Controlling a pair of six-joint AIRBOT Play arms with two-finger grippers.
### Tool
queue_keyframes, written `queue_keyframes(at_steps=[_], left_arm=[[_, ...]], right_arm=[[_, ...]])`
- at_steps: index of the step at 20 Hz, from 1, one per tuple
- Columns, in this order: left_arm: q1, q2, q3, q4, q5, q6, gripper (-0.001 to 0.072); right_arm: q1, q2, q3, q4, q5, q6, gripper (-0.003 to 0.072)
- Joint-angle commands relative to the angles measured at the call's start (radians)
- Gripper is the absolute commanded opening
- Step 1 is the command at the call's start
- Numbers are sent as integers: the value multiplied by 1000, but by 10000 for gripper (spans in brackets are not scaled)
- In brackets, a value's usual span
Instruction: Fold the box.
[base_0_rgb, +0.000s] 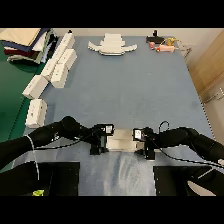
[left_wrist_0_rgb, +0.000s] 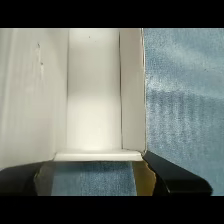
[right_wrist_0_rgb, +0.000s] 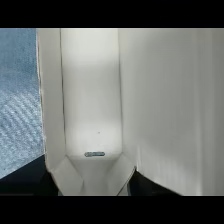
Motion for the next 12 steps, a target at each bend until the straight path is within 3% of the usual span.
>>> queue_keyframes(at_steps=[1,7,8,9,12], left_arm=[[0,16,2,-3,-2,-23,709],[0,16,3,-3,-4,19,706],[0,16,3,-3,-3,24,621],[0,16,3,-2,-3,33,464],[0,16,3,1,-3,31,448]], right_arm=[[0,0,0,0,0,0,461],[0,0,0,0,0,0,461],[0,0,0,0,0,0,461],[0,0,0,0,0,0,461],[0,0,0,0,0,0,461]])
